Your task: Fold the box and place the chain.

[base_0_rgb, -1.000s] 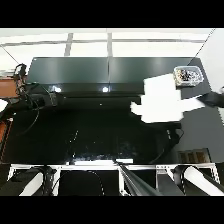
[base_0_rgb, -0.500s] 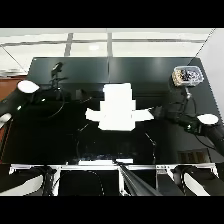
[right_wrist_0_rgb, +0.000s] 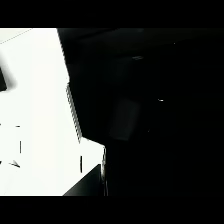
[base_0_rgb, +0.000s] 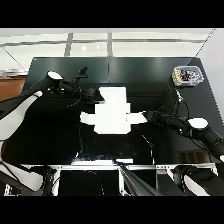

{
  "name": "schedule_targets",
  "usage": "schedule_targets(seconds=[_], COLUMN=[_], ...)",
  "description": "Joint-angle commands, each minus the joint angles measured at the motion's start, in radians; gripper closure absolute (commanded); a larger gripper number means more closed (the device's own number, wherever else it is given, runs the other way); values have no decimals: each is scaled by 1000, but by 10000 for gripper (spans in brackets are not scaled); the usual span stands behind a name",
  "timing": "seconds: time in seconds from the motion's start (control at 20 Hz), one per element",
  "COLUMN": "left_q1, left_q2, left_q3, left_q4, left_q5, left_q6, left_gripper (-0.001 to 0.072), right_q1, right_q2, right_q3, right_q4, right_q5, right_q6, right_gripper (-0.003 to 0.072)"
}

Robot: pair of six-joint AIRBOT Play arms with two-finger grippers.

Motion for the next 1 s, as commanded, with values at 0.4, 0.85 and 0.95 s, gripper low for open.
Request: schedule_targets(seconds=[0.4, 0.85, 0.95], left_q1=[-87, -59, -62], left_q2=[-185, -98, 19], left_q3=[243, 202, 79], left_q4=[200, 189, 180], left_q5=[-371, -380, -269], left_q6=[140, 189, 261], left_gripper=[422, 686, 686], right_q1=[6, -132, -155], right_q2=[1, 2, 2], right_q3=[-1, 243, 315], right_q4=[-3, -489, -617], right_q5=[6, 418, 500], right_q6=[-1, -24, -37], right_gripper=[665, -19, -19])
